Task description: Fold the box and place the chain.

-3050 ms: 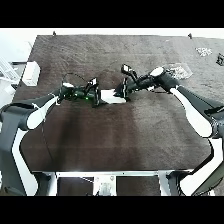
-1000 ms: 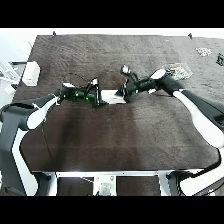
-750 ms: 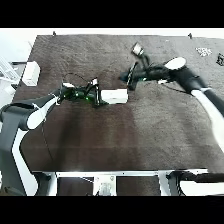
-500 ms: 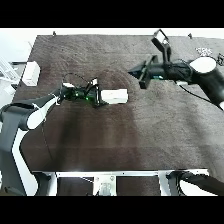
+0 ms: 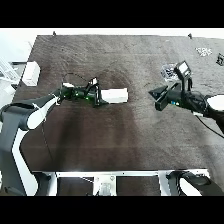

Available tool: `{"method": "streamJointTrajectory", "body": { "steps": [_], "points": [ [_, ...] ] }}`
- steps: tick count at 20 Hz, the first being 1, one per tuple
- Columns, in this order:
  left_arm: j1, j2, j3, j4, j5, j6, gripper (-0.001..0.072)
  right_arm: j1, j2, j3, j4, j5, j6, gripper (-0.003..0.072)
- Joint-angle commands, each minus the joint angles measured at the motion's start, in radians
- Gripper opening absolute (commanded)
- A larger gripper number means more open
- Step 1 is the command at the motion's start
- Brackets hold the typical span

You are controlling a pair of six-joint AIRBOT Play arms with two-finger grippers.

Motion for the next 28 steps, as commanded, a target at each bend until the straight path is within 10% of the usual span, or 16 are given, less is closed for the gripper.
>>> {"method": "streamJointTrajectory", "body": {
  "steps": [1, 4, 6, 11, 16, 28],
  "points": [
    [0.000, 0.000, 0.001, -0.011, -0.001, 0.000, 0.0522, -0.019, 0.021, -0.061, -0.002, -0.023, 0.005, 0.0014],
    [0.006, 0.006, 0.002, -0.010, 0.000, 0.000, 0.0519, -0.019, 0.021, -0.061, -0.002, -0.023, 0.005, 0.0014],
    [0.028, 0.035, 0.002, -0.010, -0.002, -0.002, 0.0036, -0.019, 0.021, -0.061, -0.002, -0.023, 0.005, 0.0015],
    [0.117, 0.176, 0.003, -0.008, 0.131, -0.269, 0.0021, -0.019, 0.021, -0.061, -0.002, -0.055, 0.005, 0.0015],
    [0.225, 0.301, -0.004, 0.115, 0.484, -0.543, 0.0021, -0.019, 0.021, -0.061, -0.002, -0.060, 0.006, 0.0015],
    [0.429, 0.306, -0.224, 0.150, 0.945, -0.731, 0.0022, -0.019, 0.021, -0.061, 0.001, -0.060, 0.006, 0.0015]
  ]
}}
